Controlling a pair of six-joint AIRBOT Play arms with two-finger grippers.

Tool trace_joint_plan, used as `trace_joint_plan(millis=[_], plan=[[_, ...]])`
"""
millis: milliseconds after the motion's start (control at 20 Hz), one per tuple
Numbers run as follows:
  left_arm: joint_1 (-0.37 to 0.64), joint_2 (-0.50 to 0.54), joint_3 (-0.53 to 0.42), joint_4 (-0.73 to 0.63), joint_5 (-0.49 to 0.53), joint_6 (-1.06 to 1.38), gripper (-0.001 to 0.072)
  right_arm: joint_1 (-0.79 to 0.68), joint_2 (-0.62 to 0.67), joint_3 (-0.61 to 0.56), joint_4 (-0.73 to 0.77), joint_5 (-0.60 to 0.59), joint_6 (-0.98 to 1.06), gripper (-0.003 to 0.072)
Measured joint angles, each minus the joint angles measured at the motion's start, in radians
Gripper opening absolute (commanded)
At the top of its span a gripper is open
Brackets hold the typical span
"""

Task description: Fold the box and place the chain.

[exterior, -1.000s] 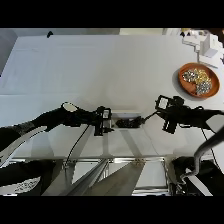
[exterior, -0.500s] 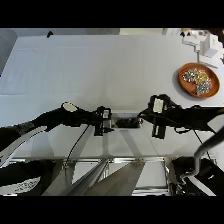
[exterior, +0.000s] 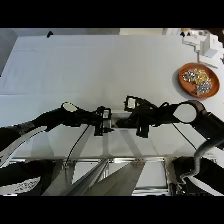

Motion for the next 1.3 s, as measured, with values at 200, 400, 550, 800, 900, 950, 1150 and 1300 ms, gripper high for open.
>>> trace_joint_plan(millis=[200,400,550,800,900,950,1150,1300], plan=[[0.0,0.0,0.0,0.0,0.0,0.0,0.0066,0.0,-0.025,0.0,0.002,0.008,0.003,0.0133],[0.0,0.0,0.0,0.0,0.0,0.0,0.0066,-0.067,0.011,0.0,-0.016,0.075,0.003,0.0132],[0.0,0.0,0.0,0.0,0.0,0.0,0.0066,-0.175,0.054,0.0,-0.039,0.129,0.002,0.0132],[0.0,0.0,0.0,0.0,0.0,0.0,0.0066,-0.303,0.073,-0.055,-0.069,0.135,-0.056,0.0166],[0.0,0.0,0.0,0.0,0.0,0.0,0.0066,-0.322,0.065,-0.104,-0.072,0.094,-0.091,0.031],[0.0,0.0,0.0,0.0,0.0,0.0,0.0066,-0.327,0.059,-0.128,-0.074,0.071,-0.103,0.0312],[0.0,0.0,0.0,0.0,0.0,0.0,0.0066,-0.337,0.029,-0.192,-0.07,-0.04,-0.113,0.0311],[0.0,0.0,0.0,0.0,0.0,0.0,0.0066,-0.339,-0.004,-0.208,-0.053,-0.09,-0.1,0.0309]])
